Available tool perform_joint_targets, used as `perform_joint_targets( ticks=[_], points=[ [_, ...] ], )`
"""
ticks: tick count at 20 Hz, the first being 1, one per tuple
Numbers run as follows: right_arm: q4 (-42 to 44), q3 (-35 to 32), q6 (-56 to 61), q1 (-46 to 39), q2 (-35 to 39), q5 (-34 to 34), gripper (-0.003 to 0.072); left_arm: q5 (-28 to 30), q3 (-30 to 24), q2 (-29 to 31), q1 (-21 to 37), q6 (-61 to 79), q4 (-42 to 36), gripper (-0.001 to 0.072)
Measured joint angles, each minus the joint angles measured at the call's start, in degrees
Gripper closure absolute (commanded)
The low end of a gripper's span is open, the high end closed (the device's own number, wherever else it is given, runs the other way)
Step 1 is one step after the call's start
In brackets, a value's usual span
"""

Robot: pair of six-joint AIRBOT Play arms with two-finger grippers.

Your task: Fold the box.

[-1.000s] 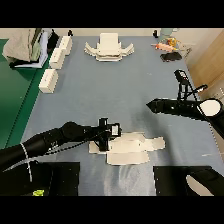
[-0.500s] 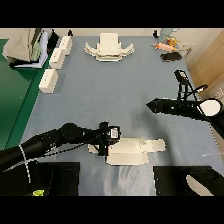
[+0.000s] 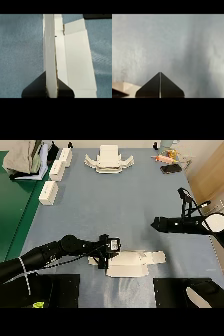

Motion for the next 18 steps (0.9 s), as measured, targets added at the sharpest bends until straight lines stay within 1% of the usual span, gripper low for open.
perform_joint_targets(
  ticks=[3,6,9,12,13,15,16,18],
  points=[
    [-3.8,-0.1,10.7,1.7,4.1,12.0,0.0681,0.0,0.0,0.0,0.0,0.0,0.0,0.0692],
    [-5.0,-1.3,16.9,7.7,8.0,19.8,0.0681,-0.1,0.0,0.0,0.0,0.0,0.0,0.0692],
    [-4.3,-3.9,20.6,19.5,11.2,23.3,0.0681,-0.1,0.0,0.0,0.0,0.0,0.0,0.0692],
    [-4.6,-6.1,22.1,36.1,12.9,22.8,0.0680,-0.1,0.0,0.0,0.0,0.0,0.0,0.0692],
    [-6.4,-6.6,22.3,42.7,13.2,22.1,0.0616,-0.1,0.0,0.0,0.0,0.0,0.0,0.0692],
    [-12.9,-7.1,21.8,54.8,13.1,20.6,0.0156,-0.1,0.0,0.0,0.0,0.0,0.0,0.0692],
    [-17.3,-7.3,21.2,59.9,12.8,19.8,0.0084,-0.1,0.0,0.0,0.0,0.0,0.0,0.0692],
    [-26.8,-7.5,20.6,68.1,11.2,17.7,0.0074,-0.1,0.0,0.0,0.0,0.0,0.0,0.0693]
  ],
)
